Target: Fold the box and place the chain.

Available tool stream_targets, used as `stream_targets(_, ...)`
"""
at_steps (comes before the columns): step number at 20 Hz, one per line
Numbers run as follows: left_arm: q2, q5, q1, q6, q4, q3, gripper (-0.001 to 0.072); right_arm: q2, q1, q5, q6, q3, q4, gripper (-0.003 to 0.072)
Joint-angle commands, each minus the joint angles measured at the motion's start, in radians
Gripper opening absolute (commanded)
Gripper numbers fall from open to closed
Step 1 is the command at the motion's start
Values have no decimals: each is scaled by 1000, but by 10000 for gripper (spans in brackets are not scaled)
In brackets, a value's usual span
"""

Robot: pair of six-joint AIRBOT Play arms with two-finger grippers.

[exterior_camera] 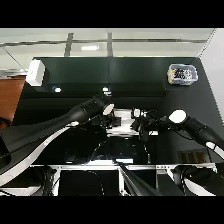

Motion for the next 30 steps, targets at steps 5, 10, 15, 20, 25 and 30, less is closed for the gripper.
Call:
stream_targets(5, 0, -3, 2, 14, 5, 0, 24, 165, -142, 255, 868, 126, -536, 15)
stream_targets(10, 0, 0, 2, 14, 5, 0, 25, 176, -675, 356, 1281, 94, -424, 7)
stream_targets(15, 0, 1, 2, 14, 5, 0, 25, 87, -892, 396, 1272, -74, -238, 9)
stream_targets(20, 0, 3, 2, 14, 4, 0, 24, -33, -657, 409, 1134, -132, -149, 9)
stream_targets(25, 0, 4, 2, 14, 2, 0, 25, -104, -527, 412, 871, -120, 165, 9)
stream_targets(30, 0, 4, 2, 14, 2, 0, 25, -103, -512, 459, 868, -45, 148, 95)
